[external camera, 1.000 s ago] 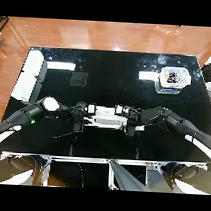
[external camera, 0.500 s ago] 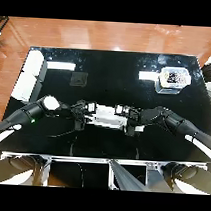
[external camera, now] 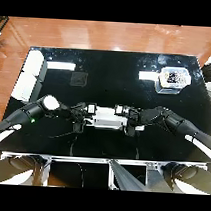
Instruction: Fold the box and place the chain.
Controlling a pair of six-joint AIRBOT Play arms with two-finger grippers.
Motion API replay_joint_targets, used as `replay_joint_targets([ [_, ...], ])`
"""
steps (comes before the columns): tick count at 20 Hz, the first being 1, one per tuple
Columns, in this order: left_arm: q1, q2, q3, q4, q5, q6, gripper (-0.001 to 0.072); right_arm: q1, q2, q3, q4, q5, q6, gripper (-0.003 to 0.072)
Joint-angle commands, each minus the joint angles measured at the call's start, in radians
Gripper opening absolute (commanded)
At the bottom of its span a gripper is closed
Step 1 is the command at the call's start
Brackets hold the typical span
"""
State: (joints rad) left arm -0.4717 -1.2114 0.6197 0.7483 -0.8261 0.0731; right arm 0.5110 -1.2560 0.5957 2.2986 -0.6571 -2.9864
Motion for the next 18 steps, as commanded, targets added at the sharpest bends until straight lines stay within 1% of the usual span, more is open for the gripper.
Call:
replay_joint_targets([
  [1,0.008,0.005,0.001,0.041,-0.024,-0.026,0.0295,0.000,0.000,0.000,0.001,-0.002,0.001,0.0521],
  [3,0.031,0.017,0.001,0.064,-0.031,-0.071,0.0296,0.000,0.000,0.001,0.001,-0.002,0.001,0.0521],
  [7,0.082,0.031,0.001,0.063,-0.085,-0.079,0.0298,0.000,0.000,0.000,0.001,-0.002,0.001,0.0521],
  [9,0.089,0.031,0.001,0.062,-0.051,-0.078,0.0306,0.000,0.000,0.000,0.001,-0.002,0.001,0.0521],
  [11,0.087,0.029,0.001,0.051,0.007,-0.078,0.0319,0.000,0.000,0.001,0.001,-0.002,0.001,0.0522],
  [14,0.063,0.021,0.001,0.064,0.010,-0.023,0.0321,0.000,0.000,0.000,0.001,-0.002,0.001,0.0521],
  [15,0.053,0.020,0.001,0.075,0.017,-0.004,0.0407,0.000,0.000,0.000,0.001,-0.002,0.001,0.0522],
  [16,0.046,0.018,0.001,0.076,0.037,0.002,0.0572,0.000,0.000,0.000,0.001,-0.002,0.001,0.0521],
  [17,0.040,0.014,0.001,0.073,0.051,-0.001,0.0631,0.000,0.000,0.000,0.001,-0.002,0.001,0.0522],
  [18,0.039,0.011,0.001,0.073,0.051,-0.002,0.0631,0.000,0.000,0.001,0.001,-0.002,0.001,0.0521],
])
